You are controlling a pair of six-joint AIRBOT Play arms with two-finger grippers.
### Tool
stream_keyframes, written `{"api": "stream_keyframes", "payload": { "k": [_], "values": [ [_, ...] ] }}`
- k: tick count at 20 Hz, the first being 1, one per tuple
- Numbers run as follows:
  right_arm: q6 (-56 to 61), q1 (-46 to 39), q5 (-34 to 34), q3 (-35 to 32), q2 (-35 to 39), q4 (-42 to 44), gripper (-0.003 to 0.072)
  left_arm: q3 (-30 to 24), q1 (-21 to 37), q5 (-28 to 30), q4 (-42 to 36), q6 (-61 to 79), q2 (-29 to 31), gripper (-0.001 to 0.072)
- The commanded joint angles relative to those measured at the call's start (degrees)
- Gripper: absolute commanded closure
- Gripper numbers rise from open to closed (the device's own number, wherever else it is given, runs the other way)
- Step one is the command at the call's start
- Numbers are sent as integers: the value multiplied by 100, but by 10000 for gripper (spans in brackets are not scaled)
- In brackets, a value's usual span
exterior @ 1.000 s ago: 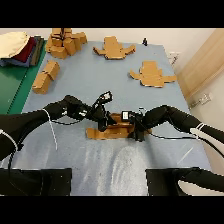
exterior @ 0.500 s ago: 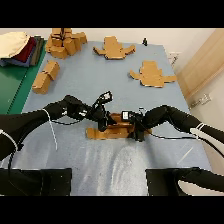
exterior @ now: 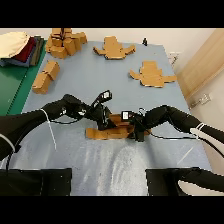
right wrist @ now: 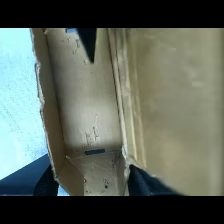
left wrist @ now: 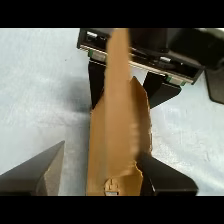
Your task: Fold the box.
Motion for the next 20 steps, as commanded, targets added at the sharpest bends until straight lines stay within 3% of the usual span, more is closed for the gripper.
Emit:
{"api": "stream_keyframes", "payload": {
  "k": [1, 2, 4, 6, 7, 8, 9, 11, 13, 16, 20],
  "values": [
    [0, 0, 24, 0, 2, -11, 169, 0, 289, 0, 898, -1099, 431, 138],
    [0, 0, 24, 0, 2, -11, 168, 0, 442, 0, 1266, -1696, 629, 10],
    [0, 0, 24, 0, 2, -11, 168, 0, 743, -98, 1965, -3097, 1080, 10],
    [0, 0, 24, 0, 2, -9, 168, 0, 894, -584, 2702, -4201, 1443, 36],
    [0, 0, 24, 0, 2, -11, 168, 0, 911, -955, 3021, -4638, 1561, 263],
    [-2, 0, 26, 0, 2, -9, 168, 0, 909, -1445, 3224, -5080, 1631, 612],
    [0, 0, 24, 0, 2, -11, 168, -2, 872, -2035, 3241, -5530, 1644, 695],
    [0, 0, 24, -2, 2, -11, 168, -37, 616, -2691, 3027, -6996, 1617, 695],
    [0, 0, 26, 0, 2, -11, 168, -129, 179, -2308, 2310, -8011, 1613, 695],
    [0, 0, 24, 0, 2, -11, 168, -103, -310, -817, 1016, -8021, 1462, 695],
    [0, 0, 24, 0, 2, -9, 168, 269, -223, 33, 1069, -7893, 866, 696]
  ]
}}
